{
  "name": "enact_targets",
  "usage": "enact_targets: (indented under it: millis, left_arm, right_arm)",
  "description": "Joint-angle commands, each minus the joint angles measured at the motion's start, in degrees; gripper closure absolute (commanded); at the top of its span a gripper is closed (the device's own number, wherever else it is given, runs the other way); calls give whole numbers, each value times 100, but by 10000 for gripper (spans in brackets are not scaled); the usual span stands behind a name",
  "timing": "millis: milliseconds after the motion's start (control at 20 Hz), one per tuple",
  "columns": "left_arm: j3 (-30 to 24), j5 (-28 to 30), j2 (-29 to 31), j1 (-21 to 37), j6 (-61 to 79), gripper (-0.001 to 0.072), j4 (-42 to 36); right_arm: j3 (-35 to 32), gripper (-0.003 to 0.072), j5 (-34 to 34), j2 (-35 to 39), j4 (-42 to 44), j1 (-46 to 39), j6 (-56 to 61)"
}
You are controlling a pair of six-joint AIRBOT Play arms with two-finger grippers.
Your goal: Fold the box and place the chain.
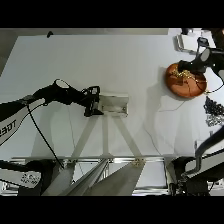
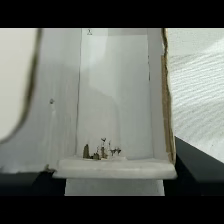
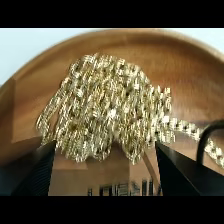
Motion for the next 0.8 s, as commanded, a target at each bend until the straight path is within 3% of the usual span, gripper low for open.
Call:
enact_targets:
  millis: [0,50,100,300,350,600,750]
  left_arm:
    - [-2,2,2,2,0,392,0]
    - [-2,2,2,2,0,392,2]
    - [-2,2,2,2,0,392,0]
    - [-2,2,2,2,0,392,0]
    - [-2,2,2,2,0,392,2]
    - [-2,2,2,2,0,392,0]
    - [-2,2,2,2,0,392,0]
  right_arm:
    - [297,46,-435,-568,-37,-85,507]
    - [297,50,-323,-610,-35,-85,535]
    - [297,102,-177,-640,-42,-85,533]
    - [297,615,162,-619,-42,-57,535]
    - [297,673,216,-577,-42,-35,533]
    - [297,675,719,111,-376,201,177]
    - [295,675,1766,710,-444,533,-710]
